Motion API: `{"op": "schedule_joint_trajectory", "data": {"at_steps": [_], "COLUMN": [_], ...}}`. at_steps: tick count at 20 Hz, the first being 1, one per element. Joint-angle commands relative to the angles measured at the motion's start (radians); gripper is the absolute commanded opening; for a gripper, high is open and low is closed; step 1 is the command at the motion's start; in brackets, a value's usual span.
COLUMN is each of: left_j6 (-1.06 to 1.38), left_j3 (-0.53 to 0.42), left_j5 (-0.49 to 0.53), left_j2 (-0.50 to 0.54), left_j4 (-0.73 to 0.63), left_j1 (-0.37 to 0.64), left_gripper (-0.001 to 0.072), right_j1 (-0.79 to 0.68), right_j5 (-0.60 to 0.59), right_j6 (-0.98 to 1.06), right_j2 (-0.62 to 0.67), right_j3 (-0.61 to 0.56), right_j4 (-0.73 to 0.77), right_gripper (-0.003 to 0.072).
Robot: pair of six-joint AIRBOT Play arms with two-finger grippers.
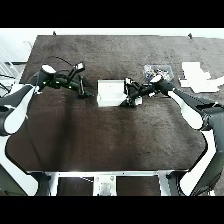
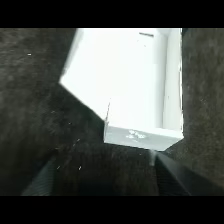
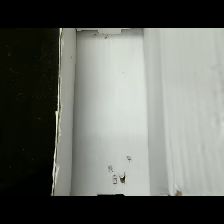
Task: Fold the box and place the chain.
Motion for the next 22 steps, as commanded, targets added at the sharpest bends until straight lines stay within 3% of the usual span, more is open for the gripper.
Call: {"op": "schedule_joint_trajectory", "data": {"at_steps": [1, 15, 22], "left_j6": [0.108, 0.177, 0.202], "left_j3": [0.026, 0.025, 0.025], "left_j5": [0.019, -0.062, -0.008], "left_j2": [-0.043, -0.075, -0.077], "left_j4": [0.001, -0.002, -0.002], "left_j1": [-0.026, -0.035, -0.035], "left_gripper": [0.072, 0.072, 0.072], "right_j1": [0.0, 0.0, 0.0], "right_j5": [0.0, 0.0, 0.0], "right_j6": [0.0, 0.0, 0.0], "right_j2": [-0.001, -0.001, -0.001], "right_j3": [0.0, 0.0, 0.0], "right_j4": [0.0, 0.0, 0.0], "right_gripper": [0.0503, 0.0503, 0.0503]}}
